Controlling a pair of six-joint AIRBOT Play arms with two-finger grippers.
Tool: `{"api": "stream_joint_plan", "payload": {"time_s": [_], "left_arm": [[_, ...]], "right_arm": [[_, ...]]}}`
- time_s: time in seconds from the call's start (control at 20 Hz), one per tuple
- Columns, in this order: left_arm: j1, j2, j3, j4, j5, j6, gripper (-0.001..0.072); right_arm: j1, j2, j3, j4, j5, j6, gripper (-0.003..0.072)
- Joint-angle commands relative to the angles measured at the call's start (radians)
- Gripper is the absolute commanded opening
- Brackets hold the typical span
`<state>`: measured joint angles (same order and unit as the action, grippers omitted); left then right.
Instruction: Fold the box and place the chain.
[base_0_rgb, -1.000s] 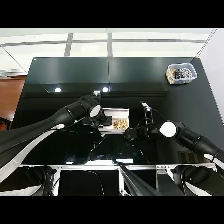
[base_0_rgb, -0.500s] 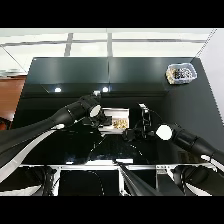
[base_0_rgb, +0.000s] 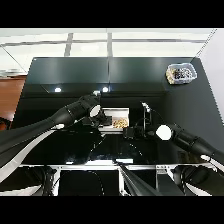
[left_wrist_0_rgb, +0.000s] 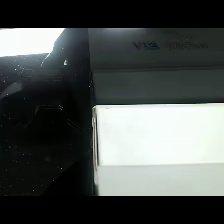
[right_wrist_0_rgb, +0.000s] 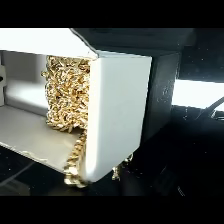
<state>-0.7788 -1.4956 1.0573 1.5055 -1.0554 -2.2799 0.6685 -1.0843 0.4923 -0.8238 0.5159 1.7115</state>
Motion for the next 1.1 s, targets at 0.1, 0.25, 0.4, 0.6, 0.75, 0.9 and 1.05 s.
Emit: {"api": "stream_joint_plan", "payload": {"time_s": [0.1,0.25,0.4,0.6,0.75,0.9,1.05], "left_arm": [[0.0,0.001,0.001,0.0,0.0,0.003,0.0032],[0.0,0.001,0.001,0.0,0.0,0.003,0.0032],[0.0,0.001,0.001,0.0,0.0,0.003,0.0032],[0.0,0.001,0.001,0.0,0.0,0.003,0.0032],[0.0,0.001,0.001,0.0,0.0,0.003,0.0032],[0.0,0.001,0.001,0.0,0.0,0.003,0.0032],[0.0,0.001,0.001,0.0,0.0,0.003,0.0032]], "right_arm": [[0.0,-0.001,0.0,-0.035,-0.004,0.013,0.0053],[0.0,-0.001,0.0,-0.069,-0.001,0.012,0.0012],[0.0,0.003,0.0,-0.079,0.035,-0.011,0.0012],[0.0,0.041,0.001,-0.137,0.096,-0.022,0.0013],[0.0,0.054,0.001,-0.177,0.113,-0.082,0.039],[0.001,0.054,0.0,-0.175,0.108,-0.1,0.0381],[0.031,0.052,0.0,-0.18,0.006,-0.047,0.0364]]}}
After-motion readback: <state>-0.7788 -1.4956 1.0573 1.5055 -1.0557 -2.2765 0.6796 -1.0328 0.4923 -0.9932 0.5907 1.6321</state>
